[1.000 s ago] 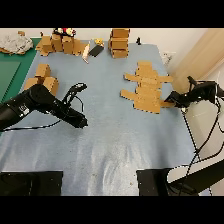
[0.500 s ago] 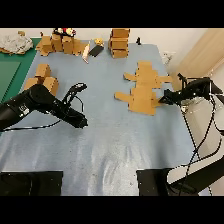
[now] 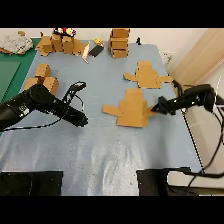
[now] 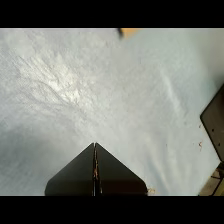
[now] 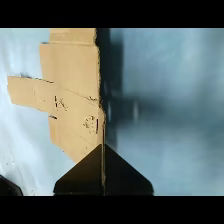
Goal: Fold the box.
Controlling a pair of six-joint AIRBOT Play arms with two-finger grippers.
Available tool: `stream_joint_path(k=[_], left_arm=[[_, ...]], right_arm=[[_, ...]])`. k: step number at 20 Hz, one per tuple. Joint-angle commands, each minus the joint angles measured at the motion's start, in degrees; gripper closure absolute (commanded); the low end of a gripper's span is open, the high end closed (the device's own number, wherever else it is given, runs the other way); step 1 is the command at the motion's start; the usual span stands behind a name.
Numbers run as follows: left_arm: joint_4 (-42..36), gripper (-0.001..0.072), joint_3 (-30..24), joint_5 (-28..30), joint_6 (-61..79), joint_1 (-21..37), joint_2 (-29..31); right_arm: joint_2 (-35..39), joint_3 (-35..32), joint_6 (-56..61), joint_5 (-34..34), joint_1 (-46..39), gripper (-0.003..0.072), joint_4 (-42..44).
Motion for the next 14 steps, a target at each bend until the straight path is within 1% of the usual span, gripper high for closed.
stream_joint_path(k=[1,5,8,9,10,11,14], left_arm=[[-1.5,0.0697,0.0,4.0,0.0,0.0,0.0],[-1.8,0.0697,0.0,5.1,-0.2,0.0,0.0],[-1.8,0.0695,0.0,4.6,0.0,0.7,-0.4],[-1.8,0.063,0.0,4.0,0.1,1.5,-0.7],[-2.3,0.039,0.0,3.4,0.0,2.4,-1.0],[-3.5,0.0342,0.0,2.8,0.1,3.5,-1.5],[-4.4,0.034,0.0,0.8,1.5,6.5,-2.9]], right_arm=[[10.3,-13.6,5.7,6.2,6.3,0.0684,0.4],[22.5,-25.9,10.4,15.1,16.8,0.0684,1.0],[30.4,-32.2,13.7,20.7,25.4,0.0683,1.4],[32.7,-33.7,14.8,22.3,28.3,0.0684,1.5],[35.0,-34.8,15.3,23.8,31.3,0.0684,1.4],[36.7,-35.4,15.7,25.0,34.0,0.0683,1.4],[39.6,-36.7,15.8,27.8,41.2,0.0683,-0.3]])
